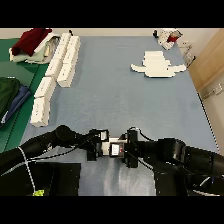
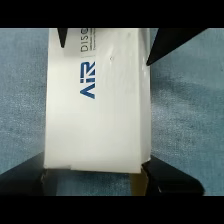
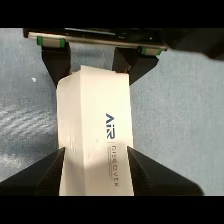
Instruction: Fold the box.
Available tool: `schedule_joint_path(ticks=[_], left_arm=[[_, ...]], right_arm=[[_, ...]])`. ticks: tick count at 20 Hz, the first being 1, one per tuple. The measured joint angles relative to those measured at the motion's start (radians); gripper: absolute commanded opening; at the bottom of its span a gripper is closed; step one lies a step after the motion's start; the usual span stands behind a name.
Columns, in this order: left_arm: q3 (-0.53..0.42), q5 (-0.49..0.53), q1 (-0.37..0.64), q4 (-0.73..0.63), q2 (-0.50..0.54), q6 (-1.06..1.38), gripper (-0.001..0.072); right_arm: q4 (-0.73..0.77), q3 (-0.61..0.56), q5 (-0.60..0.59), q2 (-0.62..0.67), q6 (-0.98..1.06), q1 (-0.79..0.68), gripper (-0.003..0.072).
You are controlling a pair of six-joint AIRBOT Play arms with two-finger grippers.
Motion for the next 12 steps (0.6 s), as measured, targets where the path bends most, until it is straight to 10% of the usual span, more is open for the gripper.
schedule_joint_path(ticks=[2,12], left_arm=[[0.000,0.001,0.000,0.000,0.000,0.000,0.0472],[0.000,0.002,0.000,0.000,0.000,0.000,0.0472]], right_arm=[[-0.008,0.000,-0.001,-0.003,0.006,0.003,0.0459],[-0.027,-0.001,-0.009,0.038,0.013,0.005,0.0459]])
